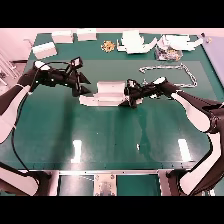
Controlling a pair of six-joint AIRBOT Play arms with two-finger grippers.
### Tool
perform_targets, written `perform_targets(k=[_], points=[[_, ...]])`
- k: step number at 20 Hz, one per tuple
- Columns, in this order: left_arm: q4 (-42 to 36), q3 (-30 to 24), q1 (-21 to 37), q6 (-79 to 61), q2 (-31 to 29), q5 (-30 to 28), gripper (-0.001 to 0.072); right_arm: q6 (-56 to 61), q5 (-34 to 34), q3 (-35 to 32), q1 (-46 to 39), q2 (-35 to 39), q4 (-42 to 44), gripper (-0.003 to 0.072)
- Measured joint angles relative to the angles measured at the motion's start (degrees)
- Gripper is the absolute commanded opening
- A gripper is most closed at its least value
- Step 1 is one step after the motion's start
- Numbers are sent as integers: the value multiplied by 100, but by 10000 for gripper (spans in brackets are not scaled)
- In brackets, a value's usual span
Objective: Fold the box and place the chain.
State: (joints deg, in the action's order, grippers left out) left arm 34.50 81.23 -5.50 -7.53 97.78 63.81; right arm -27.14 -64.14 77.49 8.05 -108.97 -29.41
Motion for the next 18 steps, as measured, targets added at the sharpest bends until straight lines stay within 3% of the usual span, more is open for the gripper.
perform_targets(k=[12, 13, 15, 18], points=[[820, -15, -457, 297, 463, 107, 661, 7, 0, 0, 0, 0, 4, 575], [831, -15, -494, 299, 479, 74, 621, 7, 0, 0, 0, 0, 4, 575], [852, -15, -562, 302, 516, -4, 470, 9, 0, 0, 0, 0, 4, 575], [874, -15, -675, 313, 592, -87, 429, 9, -2, 0, 0, 0, 4, 575]])
